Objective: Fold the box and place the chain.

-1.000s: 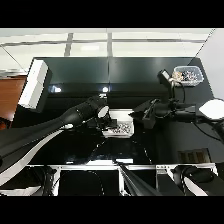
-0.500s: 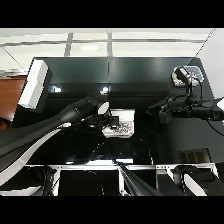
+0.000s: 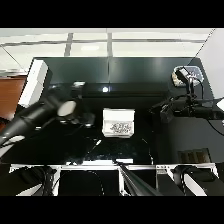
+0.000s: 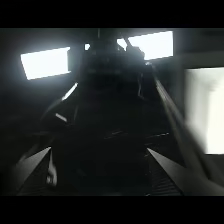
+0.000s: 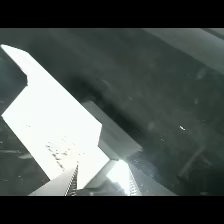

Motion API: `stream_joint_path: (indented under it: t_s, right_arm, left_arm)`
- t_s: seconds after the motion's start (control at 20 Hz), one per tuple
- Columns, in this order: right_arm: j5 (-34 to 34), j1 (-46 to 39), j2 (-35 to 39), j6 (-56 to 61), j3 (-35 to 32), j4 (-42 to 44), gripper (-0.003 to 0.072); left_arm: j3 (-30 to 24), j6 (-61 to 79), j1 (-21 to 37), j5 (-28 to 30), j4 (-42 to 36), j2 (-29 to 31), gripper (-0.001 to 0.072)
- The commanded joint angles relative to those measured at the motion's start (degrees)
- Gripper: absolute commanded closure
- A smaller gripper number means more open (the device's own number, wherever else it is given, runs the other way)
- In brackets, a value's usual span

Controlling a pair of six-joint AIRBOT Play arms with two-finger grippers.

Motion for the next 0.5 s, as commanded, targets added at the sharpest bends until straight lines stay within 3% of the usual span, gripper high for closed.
stream_joint_path:
  t_s: [0.0,0.05,0.15,0.3,0.45]
  right_arm:
    - [-0.7,0.0,0.0,0.0,0.0,-2.7,0.0326]
    - [-0.8,0.0,0.0,0.0,0.0,-2.7,0.0325]
    - [-0.8,0.0,0.0,0.0,0.0,-2.7,0.0325]
    - [-0.8,0.0,0.0,0.0,0.0,-2.7,0.0326]
    - [-0.7,0.0,0.0,0.0,0.0,-2.7,0.0326]
  left_arm:
    - [-11.4,27.0,12.6,11.9,-25.2,5.7,0.0026]
    - [-13.8,46.7,14.3,14.3,-36.5,5.2,0.0025]
    - [-16.0,78.8,14.4,14.7,-45.1,3.8,0.0013]
    - [-16.6,104.9,11.0,17.7,-45.0,2.1,-0.0003]
    - [-16.4,119.1,7.8,21.4,-43.2,-0.2,-0.0002]
